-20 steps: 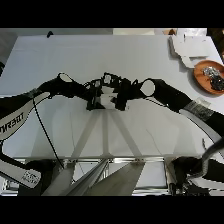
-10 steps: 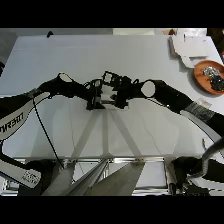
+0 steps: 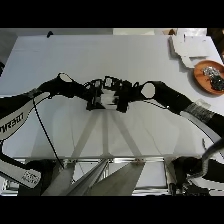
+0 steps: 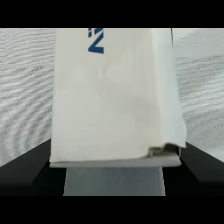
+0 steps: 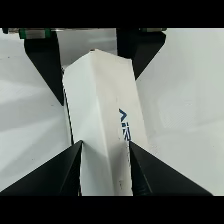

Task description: Fold the box and place the chain.

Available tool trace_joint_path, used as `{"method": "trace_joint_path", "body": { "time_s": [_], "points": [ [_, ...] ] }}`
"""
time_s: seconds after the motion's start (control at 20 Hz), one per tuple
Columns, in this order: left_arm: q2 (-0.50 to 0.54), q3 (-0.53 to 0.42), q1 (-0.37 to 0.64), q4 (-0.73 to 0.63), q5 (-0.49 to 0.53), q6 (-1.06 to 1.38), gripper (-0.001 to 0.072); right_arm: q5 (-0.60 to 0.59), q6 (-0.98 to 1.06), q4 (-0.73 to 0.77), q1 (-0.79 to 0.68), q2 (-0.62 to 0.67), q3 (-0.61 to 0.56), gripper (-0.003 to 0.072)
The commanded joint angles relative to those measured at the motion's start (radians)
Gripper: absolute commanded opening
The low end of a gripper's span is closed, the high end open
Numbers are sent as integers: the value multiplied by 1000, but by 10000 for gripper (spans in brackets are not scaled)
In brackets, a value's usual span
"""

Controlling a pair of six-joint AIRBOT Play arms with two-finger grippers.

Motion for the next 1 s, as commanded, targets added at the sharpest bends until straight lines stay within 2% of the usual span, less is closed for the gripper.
{"method": "trace_joint_path", "body": {
  "time_s": [0.0,0.15,0.2,0.25,0.3,0.4,0.45,0.5,0.55,0.7,0.75,0.8,0.95],
  "points": [
    [0,0,0,0,2,-1,335,22,3,12,1,1,0,292],
    [0,0,0,0,2,-1,335,37,3,12,1,0,-2,288],
    [0,0,0,0,2,-1,335,41,3,12,1,0,-2,262],
    [0,0,0,0,2,-1,335,38,2,12,1,0,-5,173],
    [0,0,0,0,2,-1,335,36,2,12,1,0,-9,128],
    [0,0,0,-1,2,-1,335,32,2,12,1,0,-21,131],
    [0,0,0,0,2,-1,335,30,3,11,1,0,-23,166],
    [0,0,0,0,2,-1,335,13,3,12,1,0,-23,256],
    [0,0,0,0,2,-1,335,-10,3,11,1,0,-23,294],
    [0,0,0,0,2,-1,335,-58,6,9,3,0,-23,291],
    [0,0,0,0,2,-1,335,-58,6,8,5,0,-23,275],
    [0,0,0,0,2,-1,335,-59,6,8,9,0,-23,228],
    [0,0,0,0,2,-1,335,-66,10,3,31,4,-23,220]
  ]
}}
